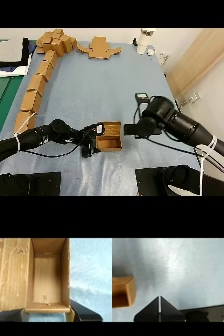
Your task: Fold the box.
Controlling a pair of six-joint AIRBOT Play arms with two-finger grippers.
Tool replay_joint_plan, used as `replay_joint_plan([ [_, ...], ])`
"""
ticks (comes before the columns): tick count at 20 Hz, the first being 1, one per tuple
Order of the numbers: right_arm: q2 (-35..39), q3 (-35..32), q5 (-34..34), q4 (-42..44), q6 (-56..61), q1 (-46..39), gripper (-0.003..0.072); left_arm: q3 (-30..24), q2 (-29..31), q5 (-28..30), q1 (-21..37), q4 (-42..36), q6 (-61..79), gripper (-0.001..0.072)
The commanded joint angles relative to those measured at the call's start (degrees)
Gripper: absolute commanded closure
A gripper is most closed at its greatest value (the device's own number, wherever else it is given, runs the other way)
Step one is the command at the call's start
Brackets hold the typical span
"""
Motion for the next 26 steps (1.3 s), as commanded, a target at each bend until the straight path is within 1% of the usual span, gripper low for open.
replay_joint_plan([
  [1, 1.0, -2.9, 4.7, 3.0, -10.3, -9.6, 0.0644, 0.0, 0.0, 0.0, 0.0, 0.0, 0.0, 0.0215],
  [3, 0.7, -2.9, 8.2, 4.9, -12.0, -12.6, 0.0644, 0.0, 0.0, 0.0, 0.0, 0.0, 0.0, 0.0215],
  [5, 0.7, -2.9, 11.0, 5.6, -12.0, -13.5, 0.0644, 0.0, 0.0, 0.3, 0.0, 0.0, 0.0, 0.0215],
  [8, 0.6, -2.9, 12.2, 6.3, -11.9, -13.5, 0.0644, 0.3, 0.0, 3.2, 0.2, 0.0, 0.1, 0.0215],
  [10, 0.1, -2.9, 12.4, 6.3, -11.9, -13.5, 0.0645, 0.8, 0.0, 6.3, 0.2, 0.1, 0.1, 0.0215],
  [11, -0.1, -2.9, 12.6, 6.4, -11.9, -13.5, 0.0644, 0.9, 0.0, 6.7, 0.2, 0.1, 0.1, 0.0215],
  [15, -1.6, -2.9, 12.9, 6.5, -11.9, -13.5, 0.0644, 0.9, 0.0, 5.6, 0.2, 4.3, 0.2, 0.0215],
  [21, -5.0, -2.9, 14.4, 8.2, -12.0, -13.5, 0.0644, 0.8, -0.5, 1.8, 0.0, 3.5, 0.1, 0.0215],
  [25, -5.4, -2.9, 15.6, 9.0, -12.4, -13.5, 0.0645, 0.8, -0.5, 0.1, 0.0, 2.4, 0.1, 0.0215],
  [26, -5.4, -2.9, 15.7, 9.0, -12.4, -13.5, 0.0656, 0.8, -0.7, 0.0, 0.0, 2.4, 0.1, 0.0215],
])
